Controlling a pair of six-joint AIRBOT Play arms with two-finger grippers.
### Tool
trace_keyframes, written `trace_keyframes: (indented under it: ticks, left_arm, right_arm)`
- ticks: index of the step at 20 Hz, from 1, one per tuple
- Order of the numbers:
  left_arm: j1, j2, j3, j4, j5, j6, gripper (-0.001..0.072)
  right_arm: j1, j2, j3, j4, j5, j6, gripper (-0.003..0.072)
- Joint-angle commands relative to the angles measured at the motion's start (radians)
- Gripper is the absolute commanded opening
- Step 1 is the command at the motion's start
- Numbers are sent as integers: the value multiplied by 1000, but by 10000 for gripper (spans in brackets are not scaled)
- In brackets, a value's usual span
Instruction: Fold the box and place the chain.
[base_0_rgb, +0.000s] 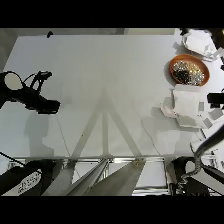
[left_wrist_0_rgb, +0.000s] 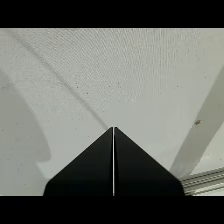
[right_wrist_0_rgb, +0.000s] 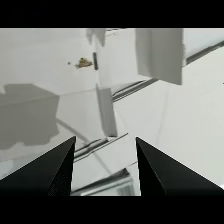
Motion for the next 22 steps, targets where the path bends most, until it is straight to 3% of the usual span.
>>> trace_keyframes:
  ticks: [1,7,11,13,19,22]
  left_arm:
    - [-1,1,0,0,0,0,12]
    - [-1,1,0,0,0,0,12]
    - [-1,1,0,0,0,0,12]
    - [-1,1,0,0,0,0,12]
    - [-1,1,0,0,0,0,12]
    - [-1,1,0,0,0,0,12]
  right_arm:
    - [-63,3,6,-7,-96,-38,413]
    - [-65,-55,79,-74,-165,-45,413]
    - [-82,-197,144,-84,-97,-93,421]
    - [-127,-269,144,-81,-44,-129,482]
    - [-298,-396,144,127,-37,-284,479]
    - [-306,-435,144,149,-82,-307,388]
